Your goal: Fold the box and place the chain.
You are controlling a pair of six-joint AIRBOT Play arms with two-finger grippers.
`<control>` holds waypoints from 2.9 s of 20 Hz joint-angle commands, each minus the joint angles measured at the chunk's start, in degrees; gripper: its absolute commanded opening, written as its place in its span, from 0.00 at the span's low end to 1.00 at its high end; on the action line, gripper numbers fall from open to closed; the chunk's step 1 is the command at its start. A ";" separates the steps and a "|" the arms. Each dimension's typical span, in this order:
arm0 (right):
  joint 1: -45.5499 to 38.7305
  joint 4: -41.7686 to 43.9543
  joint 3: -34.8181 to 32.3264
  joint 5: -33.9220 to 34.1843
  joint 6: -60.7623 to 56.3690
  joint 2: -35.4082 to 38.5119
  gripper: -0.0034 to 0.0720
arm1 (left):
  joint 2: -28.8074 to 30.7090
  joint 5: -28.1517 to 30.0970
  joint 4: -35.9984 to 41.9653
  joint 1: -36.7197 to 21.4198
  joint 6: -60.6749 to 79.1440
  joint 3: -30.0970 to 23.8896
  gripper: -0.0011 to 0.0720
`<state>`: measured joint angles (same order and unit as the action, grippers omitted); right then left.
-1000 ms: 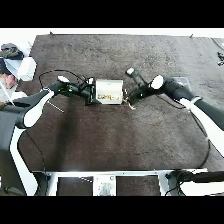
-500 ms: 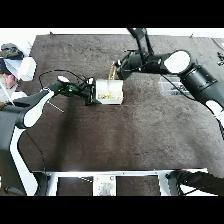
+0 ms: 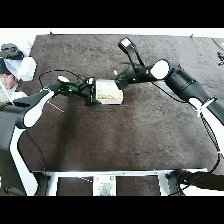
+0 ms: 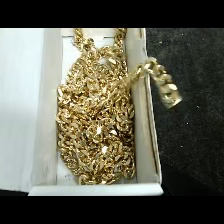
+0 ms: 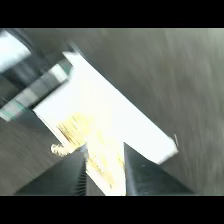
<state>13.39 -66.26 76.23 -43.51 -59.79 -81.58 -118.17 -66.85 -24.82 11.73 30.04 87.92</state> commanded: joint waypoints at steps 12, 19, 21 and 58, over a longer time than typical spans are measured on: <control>-12.76 29.51 -17.70 7.89 3.89 -9.18 0.40 | 0.00 0.00 -0.02 -0.07 0.00 -0.02 0.49; -11.04 35.78 -17.05 8.83 9.90 -12.13 0.03 | 0.00 0.00 -0.02 -0.07 0.02 -0.02 0.49; -10.34 36.59 -17.05 9.92 10.21 -12.13 0.03 | 0.00 0.00 -0.02 -0.07 0.00 -0.02 0.49; 4.59 51.65 -26.12 14.82 23.04 -8.28 0.03 | 0.00 0.00 -0.02 -0.07 0.02 -0.02 0.49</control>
<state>15.05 -17.45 50.76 -36.67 -38.48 -87.99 -118.17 -66.85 -24.82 11.66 30.04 87.92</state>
